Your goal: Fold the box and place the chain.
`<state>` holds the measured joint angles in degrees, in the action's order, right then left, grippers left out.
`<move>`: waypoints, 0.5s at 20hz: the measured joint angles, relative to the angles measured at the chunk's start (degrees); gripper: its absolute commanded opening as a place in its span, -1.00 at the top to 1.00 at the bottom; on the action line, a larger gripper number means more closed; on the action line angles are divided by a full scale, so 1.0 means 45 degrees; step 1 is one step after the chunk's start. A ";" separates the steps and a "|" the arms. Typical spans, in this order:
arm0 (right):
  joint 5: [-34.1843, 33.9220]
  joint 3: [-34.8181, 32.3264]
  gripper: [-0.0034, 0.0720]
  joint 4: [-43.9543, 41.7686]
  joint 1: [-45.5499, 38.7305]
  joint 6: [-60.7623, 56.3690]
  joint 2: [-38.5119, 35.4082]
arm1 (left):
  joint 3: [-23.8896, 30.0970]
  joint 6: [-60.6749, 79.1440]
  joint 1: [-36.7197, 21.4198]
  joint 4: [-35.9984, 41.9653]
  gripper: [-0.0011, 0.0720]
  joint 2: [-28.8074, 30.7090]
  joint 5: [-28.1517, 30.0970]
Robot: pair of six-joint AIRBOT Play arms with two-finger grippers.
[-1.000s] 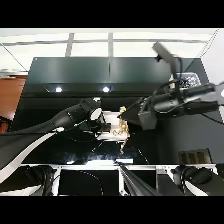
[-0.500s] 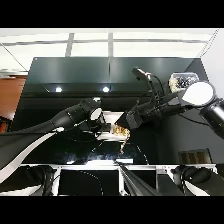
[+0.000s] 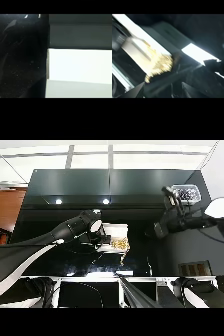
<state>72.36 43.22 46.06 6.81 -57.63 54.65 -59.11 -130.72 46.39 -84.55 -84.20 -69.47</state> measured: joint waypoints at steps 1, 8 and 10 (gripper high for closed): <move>-0.0622 -0.0675 -0.98 -0.0311 0.0015 0.0777 -0.0053 | 0.0000 -0.0005 0.0000 0.0000 0.88 0.0000 0.0000; -0.4979 -0.3240 -0.97 -0.0933 0.2710 0.8111 0.0063 | 0.0000 0.0000 0.0000 0.0000 0.88 0.0000 0.0000; -0.5639 -0.3415 -0.97 -0.1093 0.3206 0.9612 0.0471 | 0.0000 0.0000 0.0000 -0.0005 0.88 0.0000 0.0005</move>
<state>46.98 27.86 41.15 21.23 -14.37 56.77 -59.11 -130.72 46.39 -84.58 -84.20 -69.45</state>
